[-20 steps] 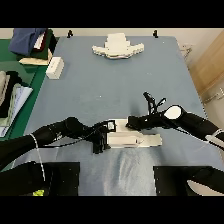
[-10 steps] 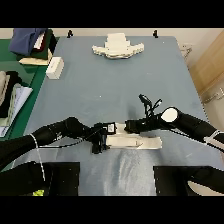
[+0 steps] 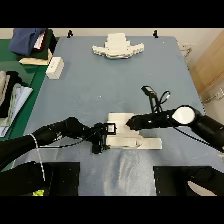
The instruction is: Fold the box.
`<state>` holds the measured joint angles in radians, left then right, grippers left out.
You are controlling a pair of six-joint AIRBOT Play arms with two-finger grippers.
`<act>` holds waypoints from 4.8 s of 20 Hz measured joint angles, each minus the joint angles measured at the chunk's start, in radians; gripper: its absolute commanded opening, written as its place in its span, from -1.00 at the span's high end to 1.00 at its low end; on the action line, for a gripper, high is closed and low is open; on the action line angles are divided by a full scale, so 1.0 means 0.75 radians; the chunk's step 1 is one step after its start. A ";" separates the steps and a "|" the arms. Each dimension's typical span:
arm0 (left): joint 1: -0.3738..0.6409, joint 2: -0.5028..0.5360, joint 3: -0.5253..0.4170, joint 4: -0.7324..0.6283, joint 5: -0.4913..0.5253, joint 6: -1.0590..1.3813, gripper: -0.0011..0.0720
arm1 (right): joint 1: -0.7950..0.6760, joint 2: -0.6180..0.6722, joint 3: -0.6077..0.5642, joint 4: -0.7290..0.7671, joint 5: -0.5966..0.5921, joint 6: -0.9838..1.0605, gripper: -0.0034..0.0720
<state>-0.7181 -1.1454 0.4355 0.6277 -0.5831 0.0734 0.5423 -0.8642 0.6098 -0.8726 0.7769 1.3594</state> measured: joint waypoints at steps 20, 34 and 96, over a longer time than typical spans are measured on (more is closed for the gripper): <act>0.000 0.000 0.000 0.001 -0.001 0.001 -0.16 | 0.035 0.414 -0.326 -0.528 0.244 -1.002 -0.97; 0.000 0.000 0.000 0.001 -0.002 0.001 -0.16 | 0.148 0.278 -0.337 -0.431 0.058 -1.227 0.33; 0.000 0.000 0.000 0.001 -0.003 0.001 -0.16 | -0.706 0.127 -0.272 -0.188 0.614 0.138 0.90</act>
<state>-0.7181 -1.1454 0.4355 0.6281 -0.5854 0.0738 0.0124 -0.7692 0.4061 -1.0134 1.2377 1.4628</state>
